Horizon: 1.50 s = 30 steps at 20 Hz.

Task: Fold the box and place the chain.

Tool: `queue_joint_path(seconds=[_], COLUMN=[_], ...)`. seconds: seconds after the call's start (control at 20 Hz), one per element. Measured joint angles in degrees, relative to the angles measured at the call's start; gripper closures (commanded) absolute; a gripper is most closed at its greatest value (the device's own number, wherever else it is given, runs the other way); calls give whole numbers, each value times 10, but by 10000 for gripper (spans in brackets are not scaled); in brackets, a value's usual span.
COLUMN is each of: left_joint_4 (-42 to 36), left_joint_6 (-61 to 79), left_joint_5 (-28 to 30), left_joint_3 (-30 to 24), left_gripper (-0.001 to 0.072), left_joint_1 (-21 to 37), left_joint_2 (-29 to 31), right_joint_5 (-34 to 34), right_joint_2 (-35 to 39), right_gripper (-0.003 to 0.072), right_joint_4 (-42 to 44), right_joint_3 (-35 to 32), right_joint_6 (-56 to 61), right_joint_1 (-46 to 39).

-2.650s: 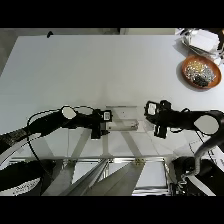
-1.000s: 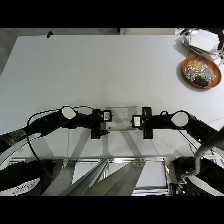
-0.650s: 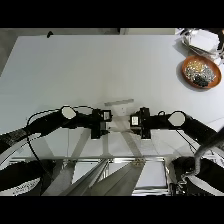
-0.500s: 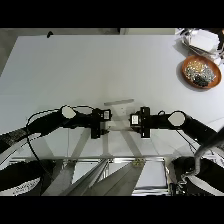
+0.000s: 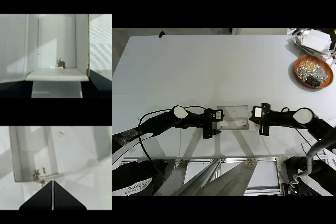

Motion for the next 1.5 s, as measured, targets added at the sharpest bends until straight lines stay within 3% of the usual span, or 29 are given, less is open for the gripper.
queue_joint_path(seconds=[0.25,0.5,1.0,1.5], left_joint_4=[0,0,0,0], left_joint_6=[0,0,0,0], left_joint_5=[0,0,0,0], left_joint_3=[0,0,0,0], left_gripper=[573,573,573,573], left_joint_1=[0,0,0,0], left_joint_2=[0,0,0,0], right_joint_5=[52,94,104,90], right_joint_2=[52,43,-103,-122], right_gripper=[667,668,668,668], right_joint_4=[-14,-63,-45,-54], right_joint_3=[0,0,0,19], right_joint_6=[203,392,487,515], right_joint_1=[-134,-204,-108,-87])
